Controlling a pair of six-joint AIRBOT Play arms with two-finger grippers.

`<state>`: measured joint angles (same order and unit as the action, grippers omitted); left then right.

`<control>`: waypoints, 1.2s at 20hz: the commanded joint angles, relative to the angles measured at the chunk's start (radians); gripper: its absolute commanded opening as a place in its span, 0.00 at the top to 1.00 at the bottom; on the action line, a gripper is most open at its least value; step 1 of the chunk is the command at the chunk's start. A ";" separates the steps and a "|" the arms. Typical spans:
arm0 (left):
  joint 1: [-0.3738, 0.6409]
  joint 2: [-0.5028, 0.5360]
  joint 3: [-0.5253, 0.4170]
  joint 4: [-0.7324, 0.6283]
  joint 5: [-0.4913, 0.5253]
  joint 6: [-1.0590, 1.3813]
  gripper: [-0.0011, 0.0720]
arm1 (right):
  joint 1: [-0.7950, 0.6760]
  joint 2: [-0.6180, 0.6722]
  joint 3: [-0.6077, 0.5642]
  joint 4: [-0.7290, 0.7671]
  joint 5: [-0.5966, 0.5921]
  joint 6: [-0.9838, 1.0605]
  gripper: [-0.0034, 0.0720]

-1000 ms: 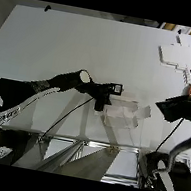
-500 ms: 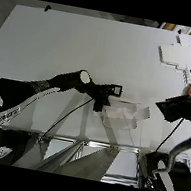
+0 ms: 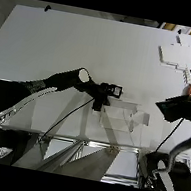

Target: Fold the box and place the chain.

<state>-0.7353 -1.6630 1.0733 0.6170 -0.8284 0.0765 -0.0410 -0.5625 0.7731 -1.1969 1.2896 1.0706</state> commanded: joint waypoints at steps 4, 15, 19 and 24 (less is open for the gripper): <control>0.001 0.008 0.000 -0.037 0.002 0.010 0.75 | 0.000 -0.001 -0.001 0.000 0.002 0.001 0.35; 0.002 0.008 0.000 -0.044 0.013 0.011 0.91 | 0.000 -0.001 -0.001 0.000 0.002 0.001 0.35; 0.001 0.008 0.000 -0.029 0.013 0.017 0.97 | 0.000 -0.001 -0.001 0.000 0.002 0.001 0.35; 0.000 0.006 0.000 -0.018 0.070 0.016 0.98 | 0.000 -0.001 -0.001 0.000 0.002 0.001 0.35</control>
<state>-0.7349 -1.6558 1.0733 0.5911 -0.8024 0.0917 -0.0410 -0.5625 0.7731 -1.1969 1.2915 1.0710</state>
